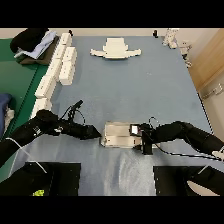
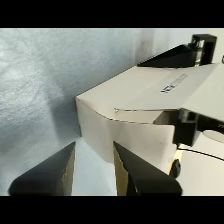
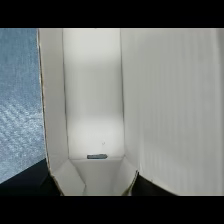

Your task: Fold the box.

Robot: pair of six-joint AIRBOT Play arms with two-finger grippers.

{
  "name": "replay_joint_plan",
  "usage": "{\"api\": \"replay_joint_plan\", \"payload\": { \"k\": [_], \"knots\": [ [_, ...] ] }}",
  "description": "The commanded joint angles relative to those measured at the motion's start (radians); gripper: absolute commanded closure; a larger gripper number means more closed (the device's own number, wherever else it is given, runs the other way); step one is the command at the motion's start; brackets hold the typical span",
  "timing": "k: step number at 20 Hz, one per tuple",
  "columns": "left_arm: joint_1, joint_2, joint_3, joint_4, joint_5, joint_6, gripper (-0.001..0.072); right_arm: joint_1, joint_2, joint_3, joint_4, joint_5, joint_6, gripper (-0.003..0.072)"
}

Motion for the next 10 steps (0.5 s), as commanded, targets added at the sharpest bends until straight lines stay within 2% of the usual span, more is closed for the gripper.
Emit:
{"api": "replay_joint_plan", "payload": {
  "k": [1,9,10],
  "knots": [
    [0.000,-0.001,0.005,-0.040,-0.004,0.006,0.0338,0.000,0.000,0.000,0.000,0.000,0.000,0.0173],
    [-0.002,-0.001,0.005,-0.032,0.011,0.026,0.0336,-0.001,0.000,0.000,0.000,0.000,0.000,0.0173],
    [-0.002,-0.001,0.005,-0.032,0.011,0.036,0.0265,0.000,0.000,0.000,0.000,0.000,0.000,0.0173]
  ]
}}
